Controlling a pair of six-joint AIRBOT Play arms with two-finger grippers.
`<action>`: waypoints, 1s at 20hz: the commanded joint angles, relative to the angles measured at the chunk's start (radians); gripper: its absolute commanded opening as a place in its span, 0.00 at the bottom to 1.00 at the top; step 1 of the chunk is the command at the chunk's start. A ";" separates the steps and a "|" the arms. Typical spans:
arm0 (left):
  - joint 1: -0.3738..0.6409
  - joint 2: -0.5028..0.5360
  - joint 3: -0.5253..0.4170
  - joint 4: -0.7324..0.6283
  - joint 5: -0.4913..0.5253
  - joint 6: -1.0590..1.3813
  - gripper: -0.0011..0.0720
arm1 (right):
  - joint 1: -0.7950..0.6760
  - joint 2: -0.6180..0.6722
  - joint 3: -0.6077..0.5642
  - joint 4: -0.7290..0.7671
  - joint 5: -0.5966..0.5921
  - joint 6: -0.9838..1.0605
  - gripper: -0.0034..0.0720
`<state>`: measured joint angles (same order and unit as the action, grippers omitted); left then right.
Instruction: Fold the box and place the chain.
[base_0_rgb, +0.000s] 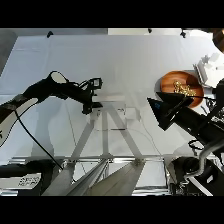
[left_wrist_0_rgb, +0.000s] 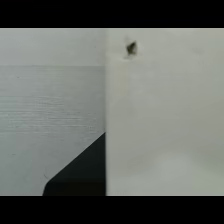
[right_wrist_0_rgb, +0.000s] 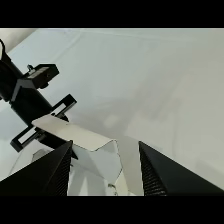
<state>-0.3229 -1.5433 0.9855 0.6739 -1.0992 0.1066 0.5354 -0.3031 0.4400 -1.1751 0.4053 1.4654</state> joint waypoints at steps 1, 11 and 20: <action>-0.001 -0.036 -0.002 -0.008 0.015 0.053 0.02 | 0.000 -0.006 0.001 -0.006 0.003 0.000 0.65; -0.003 -0.021 0.002 0.002 0.077 0.152 0.02 | 0.000 -0.109 0.001 -0.006 0.000 0.000 0.65; -0.003 -0.063 0.002 0.000 0.087 0.159 0.02 | 0.000 -0.130 0.001 -0.006 -0.001 0.000 0.65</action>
<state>-0.3252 -1.5993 0.9867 0.6720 -1.0157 0.2611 0.5354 -0.4301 0.4400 -1.1812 0.4049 1.4654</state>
